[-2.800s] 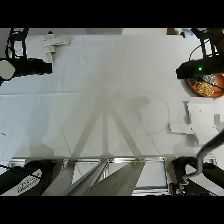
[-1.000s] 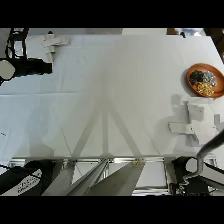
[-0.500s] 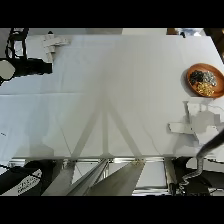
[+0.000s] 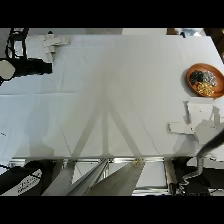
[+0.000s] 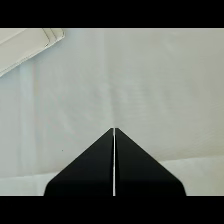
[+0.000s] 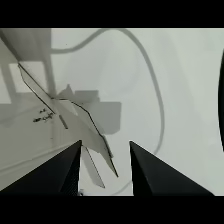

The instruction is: Fold the box and place the chain.

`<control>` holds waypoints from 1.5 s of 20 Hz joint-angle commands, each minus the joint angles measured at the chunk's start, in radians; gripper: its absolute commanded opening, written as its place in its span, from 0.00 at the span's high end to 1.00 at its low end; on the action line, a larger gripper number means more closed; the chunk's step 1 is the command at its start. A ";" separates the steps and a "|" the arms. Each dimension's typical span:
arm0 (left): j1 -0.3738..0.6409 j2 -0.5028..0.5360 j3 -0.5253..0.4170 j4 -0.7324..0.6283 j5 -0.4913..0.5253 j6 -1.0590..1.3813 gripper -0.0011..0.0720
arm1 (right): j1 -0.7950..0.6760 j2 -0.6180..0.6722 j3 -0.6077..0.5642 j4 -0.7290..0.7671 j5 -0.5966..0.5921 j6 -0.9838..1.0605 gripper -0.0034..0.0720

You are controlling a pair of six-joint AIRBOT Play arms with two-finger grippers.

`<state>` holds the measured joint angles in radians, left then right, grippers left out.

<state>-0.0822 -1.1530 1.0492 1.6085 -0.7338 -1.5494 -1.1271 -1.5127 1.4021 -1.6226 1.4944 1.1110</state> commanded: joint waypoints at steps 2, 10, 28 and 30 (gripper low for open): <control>0.001 -0.001 0.000 0.000 0.000 0.000 0.97 | -0.007 -0.048 0.000 0.067 0.096 0.044 0.51; 0.001 -0.001 0.000 0.000 0.000 0.000 0.97 | -0.007 -0.099 0.000 0.046 0.112 0.043 0.72; 0.001 -0.001 0.000 0.000 0.000 0.000 0.97 | 0.344 -0.045 0.000 0.538 0.101 -0.135 0.94; 0.001 -0.001 0.000 0.000 0.000 0.000 0.97 | 0.431 -0.032 0.000 0.644 0.054 -0.200 0.94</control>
